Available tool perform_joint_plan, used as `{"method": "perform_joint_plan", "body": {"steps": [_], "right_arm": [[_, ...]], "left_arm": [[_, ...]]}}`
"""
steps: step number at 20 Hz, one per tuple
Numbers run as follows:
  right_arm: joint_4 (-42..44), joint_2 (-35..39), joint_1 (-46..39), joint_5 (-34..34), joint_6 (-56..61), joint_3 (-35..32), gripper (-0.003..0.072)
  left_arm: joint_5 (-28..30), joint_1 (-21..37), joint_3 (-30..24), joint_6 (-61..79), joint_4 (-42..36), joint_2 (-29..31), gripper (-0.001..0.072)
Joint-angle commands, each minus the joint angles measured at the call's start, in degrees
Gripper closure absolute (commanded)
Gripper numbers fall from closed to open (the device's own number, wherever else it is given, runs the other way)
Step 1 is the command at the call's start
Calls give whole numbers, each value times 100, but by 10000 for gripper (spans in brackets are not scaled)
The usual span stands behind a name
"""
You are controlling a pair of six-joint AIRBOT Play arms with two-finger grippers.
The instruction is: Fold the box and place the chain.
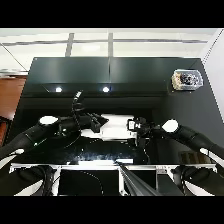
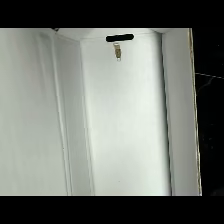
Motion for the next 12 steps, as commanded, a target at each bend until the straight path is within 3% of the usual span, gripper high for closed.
{"method": "perform_joint_plan", "body": {"steps": [1,5,12], "right_arm": [[0,-2,-2,0,0,-4,106],[0,-2,-2,2,0,-4,106],[0,-2,-2,0,0,-4,106]], "left_arm": [[636,-2,33,284,-136,-297,682],[684,-11,33,205,809,-323,682],[739,-208,66,81,1390,-321,682]]}}
